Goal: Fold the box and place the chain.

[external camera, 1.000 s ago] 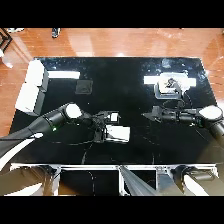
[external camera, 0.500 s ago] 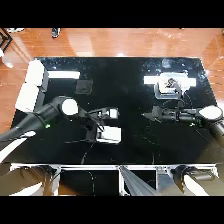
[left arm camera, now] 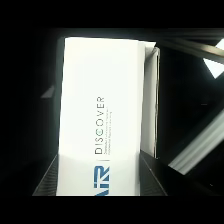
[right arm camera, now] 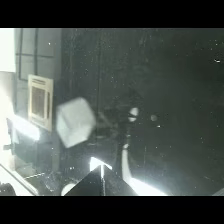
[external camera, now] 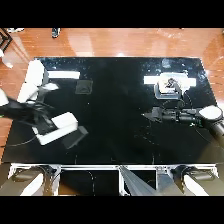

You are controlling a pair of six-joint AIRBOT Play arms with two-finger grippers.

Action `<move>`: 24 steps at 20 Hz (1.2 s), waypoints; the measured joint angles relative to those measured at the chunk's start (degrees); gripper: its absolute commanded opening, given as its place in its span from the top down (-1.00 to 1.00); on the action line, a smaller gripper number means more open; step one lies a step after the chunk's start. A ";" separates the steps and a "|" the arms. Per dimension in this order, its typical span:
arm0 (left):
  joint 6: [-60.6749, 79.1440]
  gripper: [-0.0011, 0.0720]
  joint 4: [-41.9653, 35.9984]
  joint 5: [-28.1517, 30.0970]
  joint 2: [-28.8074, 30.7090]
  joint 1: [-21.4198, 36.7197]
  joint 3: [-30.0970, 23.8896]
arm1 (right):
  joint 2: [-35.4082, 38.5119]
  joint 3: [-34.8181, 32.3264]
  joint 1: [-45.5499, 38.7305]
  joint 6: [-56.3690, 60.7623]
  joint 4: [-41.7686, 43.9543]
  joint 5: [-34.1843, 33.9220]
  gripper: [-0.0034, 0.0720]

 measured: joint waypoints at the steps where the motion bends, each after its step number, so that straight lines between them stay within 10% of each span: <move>1: -0.68 0.91 1.55 0.24 1.22 5.18 -0.98 | 0.00 0.00 0.00 -0.20 0.00 0.00 0.86; 14: -11.63 0.91 12.57 13.57 -11.93 36.52 -0.85 | 0.00 0.00 0.00 -3.54 -1.03 1.18 0.86; 24: -0.48 0.76 -1.40 25.07 -13.86 43.15 -0.04 | 0.00 0.00 0.00 -3.54 -1.46 -0.92 0.86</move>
